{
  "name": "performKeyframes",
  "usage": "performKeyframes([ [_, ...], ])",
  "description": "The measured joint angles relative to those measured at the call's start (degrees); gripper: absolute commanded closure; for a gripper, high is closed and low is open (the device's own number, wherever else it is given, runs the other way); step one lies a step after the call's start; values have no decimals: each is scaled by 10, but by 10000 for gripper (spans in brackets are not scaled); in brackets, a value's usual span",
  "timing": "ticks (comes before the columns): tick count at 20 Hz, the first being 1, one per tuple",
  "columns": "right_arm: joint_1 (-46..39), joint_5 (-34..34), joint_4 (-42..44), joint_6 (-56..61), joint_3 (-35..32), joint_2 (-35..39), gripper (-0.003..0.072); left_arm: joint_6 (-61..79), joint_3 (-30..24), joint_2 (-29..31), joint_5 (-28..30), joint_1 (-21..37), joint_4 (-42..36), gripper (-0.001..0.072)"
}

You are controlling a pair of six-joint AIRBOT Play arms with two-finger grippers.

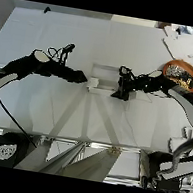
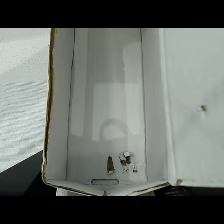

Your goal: Fold the box and place the chain.

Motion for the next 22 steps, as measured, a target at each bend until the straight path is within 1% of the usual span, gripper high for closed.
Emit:
performKeyframes([
  [1, 0, 0, 0, 0, 0, 0, 168, 1, 0, -1, 2, 0, -5, 349],
  [2, 0, 0, 0, 0, 0, 0, 168, 2, 0, -2, 5, 0, -9, 319],
  [3, 0, 0, 0, 0, 0, 0, 168, 3, 0, -3, 7, -1, -12, 201],
  [4, 0, 0, 0, 0, 0, 0, 168, 3, 0, -5, 8, -1, -16, 161],
  [5, 0, 0, 0, 0, 0, 0, 168, 3, 0, -9, 9, -1, -19, 161],
  [6, 0, 0, 0, 0, 0, 0, 168, 4, -1, -13, 9, -1, -21, 132],
  [7, 0, 0, 0, 0, 0, 0, 168, 5, -1, -18, 9, -2, -24, 124],
  [12, 0, 0, 0, 0, 0, 0, 168, 14, -1, -37, 5, -2, -48, 128],
  [17, 0, 0, 0, 0, 0, 0, 168, 37, -1, -48, 14, -8, -78, 129],
  [20, 0, 0, 0, 0, 0, 0, 168, 42, -1, -58, 25, -18, -75, 131],
  [22, 0, 0, 0, 0, 0, 0, 168, 43, -1, -63, 28, -23, -75, 148],
])
